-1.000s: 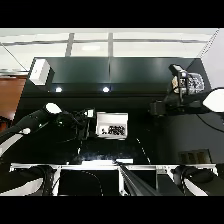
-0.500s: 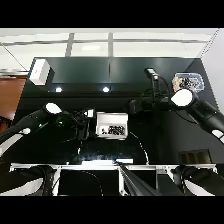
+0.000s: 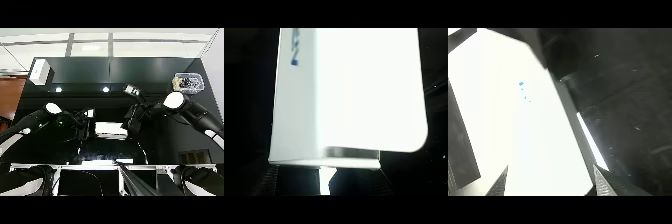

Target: Fold the box and place the chain.

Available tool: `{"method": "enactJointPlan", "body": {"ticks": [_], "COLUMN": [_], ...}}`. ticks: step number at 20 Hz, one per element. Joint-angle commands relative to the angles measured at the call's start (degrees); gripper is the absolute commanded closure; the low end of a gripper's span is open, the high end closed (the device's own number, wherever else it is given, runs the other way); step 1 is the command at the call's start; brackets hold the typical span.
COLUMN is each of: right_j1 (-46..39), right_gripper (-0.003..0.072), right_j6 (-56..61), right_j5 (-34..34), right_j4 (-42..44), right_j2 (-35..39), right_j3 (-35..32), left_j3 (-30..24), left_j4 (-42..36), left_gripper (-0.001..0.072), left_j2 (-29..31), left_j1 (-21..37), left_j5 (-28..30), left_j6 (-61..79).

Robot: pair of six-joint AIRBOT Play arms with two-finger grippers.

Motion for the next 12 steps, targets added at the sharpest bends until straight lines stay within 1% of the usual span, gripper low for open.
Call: {"method": "enactJointPlan", "body": {"ticks": [1,4,7,8,10,11,12], "right_j1": [4.07,5.53,5.51,5.51,5.53,5.53,5.53], "right_gripper": [0.0061,0.0062,0.0066,0.0189,0.0212,0.0270,0.0270], "right_j6": [-4.31,-5.64,-6.67,-6.64,-6.64,-6.60,-6.60], "right_j5": [-1.70,-4.22,-4.02,-4.02,-3.87,-3.80,-3.58], "right_j4": [-4.31,-5.20,-5.25,-5.22,-5.07,-5.07,-5.07], "right_j2": [-0.42,-0.42,-0.42,-0.42,-0.42,-0.42,-0.42], "right_j3": [-0.39,-0.39,-0.39,-0.39,-0.39,-0.39,-0.42], "left_j3": [0.02,0.02,0.02,0.02,0.02,0.02,0.02], "left_j4": [0.02,0.02,0.02,0.02,0.02,0.02,0.02], "left_gripper": [0.0248,0.0248,0.0248,0.0248,0.0248,0.0248,0.0248], "left_j2": [-0.04,-0.04,-0.04,-0.04,-0.04,-0.04,-0.04], "left_j1": [0.00,0.00,0.00,0.00,0.00,0.00,0.00], "left_j5": [-0.02,-0.02,-0.02,-0.02,-0.02,-0.02,-0.02], "left_j6": [0.02,0.02,0.02,0.02,0.02,0.02,0.02]}}
